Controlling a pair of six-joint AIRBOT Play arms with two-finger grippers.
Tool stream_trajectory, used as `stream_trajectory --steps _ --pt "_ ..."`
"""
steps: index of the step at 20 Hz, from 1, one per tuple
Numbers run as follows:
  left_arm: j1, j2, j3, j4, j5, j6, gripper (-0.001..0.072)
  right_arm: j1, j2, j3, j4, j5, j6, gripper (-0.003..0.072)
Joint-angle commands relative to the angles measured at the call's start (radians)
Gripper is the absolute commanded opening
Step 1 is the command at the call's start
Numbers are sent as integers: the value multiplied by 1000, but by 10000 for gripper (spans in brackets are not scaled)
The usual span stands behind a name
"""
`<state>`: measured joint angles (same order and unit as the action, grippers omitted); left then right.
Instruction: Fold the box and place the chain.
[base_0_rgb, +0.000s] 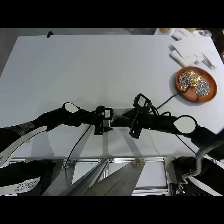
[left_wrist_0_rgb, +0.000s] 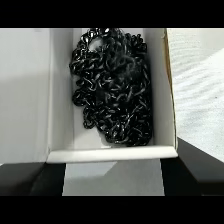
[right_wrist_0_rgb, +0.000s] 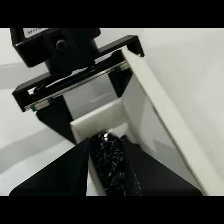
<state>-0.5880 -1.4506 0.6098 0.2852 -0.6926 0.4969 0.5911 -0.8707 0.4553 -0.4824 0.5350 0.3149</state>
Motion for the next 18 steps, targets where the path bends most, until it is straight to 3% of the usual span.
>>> stream_trajectory --steps 1,4,6,7,9,12,14,17,18 --pt "1 0 0 0 0 0 71 -49 -10 100 -163 82 63 238" --pt "0 0 0 0 0 0 71 -167 -10 219 -314 144 238 206" --pt "1 1 0 0 0 0 71 -264 -11 264 -383 134 366 55" --pt "1 0 0 0 0 0 71 -315 -11 268 -418 118 439 18" --pt "0 1 0 0 0 0 71 -397 -34 268 -572 128 689 17" --pt "0 0 0 0 0 0 71 -429 -127 268 -919 264 1044 17" --pt "0 0 0 0 0 0 71 -429 -204 267 -981 327 1073 18" --pt "1 1 0 0 0 0 71 -416 -303 267 -978 322 1144 20" --pt "0 0 0 0 0 0 71 -403 -327 267 -977 320 1173 71"
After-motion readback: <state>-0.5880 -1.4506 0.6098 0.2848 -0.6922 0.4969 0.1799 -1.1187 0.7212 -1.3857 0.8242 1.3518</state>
